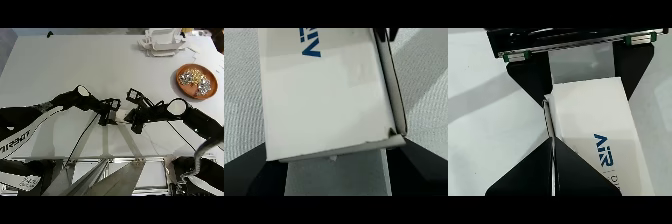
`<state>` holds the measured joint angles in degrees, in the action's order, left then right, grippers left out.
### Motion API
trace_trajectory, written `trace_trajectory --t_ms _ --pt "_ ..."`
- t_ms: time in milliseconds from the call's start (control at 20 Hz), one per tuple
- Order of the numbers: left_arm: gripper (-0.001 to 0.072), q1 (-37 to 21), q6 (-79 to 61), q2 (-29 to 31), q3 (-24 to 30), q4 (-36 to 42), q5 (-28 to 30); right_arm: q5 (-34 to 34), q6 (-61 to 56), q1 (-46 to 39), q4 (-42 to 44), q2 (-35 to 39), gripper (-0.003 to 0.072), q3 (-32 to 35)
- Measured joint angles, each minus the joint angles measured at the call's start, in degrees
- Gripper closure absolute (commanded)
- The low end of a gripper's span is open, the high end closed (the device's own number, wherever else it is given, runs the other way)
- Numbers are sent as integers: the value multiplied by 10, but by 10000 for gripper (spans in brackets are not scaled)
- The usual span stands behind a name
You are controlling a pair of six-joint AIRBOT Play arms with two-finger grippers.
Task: Fold the box and place the chain.
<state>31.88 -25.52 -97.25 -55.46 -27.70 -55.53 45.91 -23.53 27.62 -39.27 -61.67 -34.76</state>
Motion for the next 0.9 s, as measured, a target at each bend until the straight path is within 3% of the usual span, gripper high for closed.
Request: trace_trajectory --t_ms 900 --pt "700 0 0 0 0 0 0 -27 9 1 -5 -10 673 0"
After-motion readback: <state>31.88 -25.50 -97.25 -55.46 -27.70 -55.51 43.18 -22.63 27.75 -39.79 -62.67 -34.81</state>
